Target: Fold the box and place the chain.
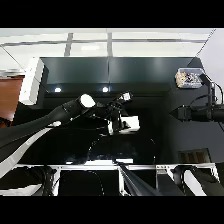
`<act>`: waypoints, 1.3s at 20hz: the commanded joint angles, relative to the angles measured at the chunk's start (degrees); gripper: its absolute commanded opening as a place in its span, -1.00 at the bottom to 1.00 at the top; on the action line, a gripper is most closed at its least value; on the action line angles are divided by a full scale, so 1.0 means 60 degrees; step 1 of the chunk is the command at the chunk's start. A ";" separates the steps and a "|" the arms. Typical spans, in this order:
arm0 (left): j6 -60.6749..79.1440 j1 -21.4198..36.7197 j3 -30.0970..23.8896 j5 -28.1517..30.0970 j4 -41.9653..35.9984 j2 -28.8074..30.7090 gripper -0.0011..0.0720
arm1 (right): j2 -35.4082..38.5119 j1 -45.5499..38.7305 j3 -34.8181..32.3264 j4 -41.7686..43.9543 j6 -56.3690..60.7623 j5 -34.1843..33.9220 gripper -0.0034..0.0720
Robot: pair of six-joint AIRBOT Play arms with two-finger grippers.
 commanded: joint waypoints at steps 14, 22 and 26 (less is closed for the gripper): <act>-0.0350 -0.0007 0.0015 -0.0160 0.0364 -0.0026 0.97 | 0.0004 -0.0004 -0.0051 0.0000 0.0004 -0.0058 -0.87; -0.0353 -0.0007 0.0018 -0.0331 0.0765 -0.0026 0.97 | 0.0004 -0.0004 -0.0051 0.0004 0.0007 -0.0124 -0.87; -0.0131 -0.0007 0.0018 -0.0397 0.1038 -0.0026 0.97 | 0.0004 -0.0004 -0.0051 0.0000 0.0011 -0.0131 -0.87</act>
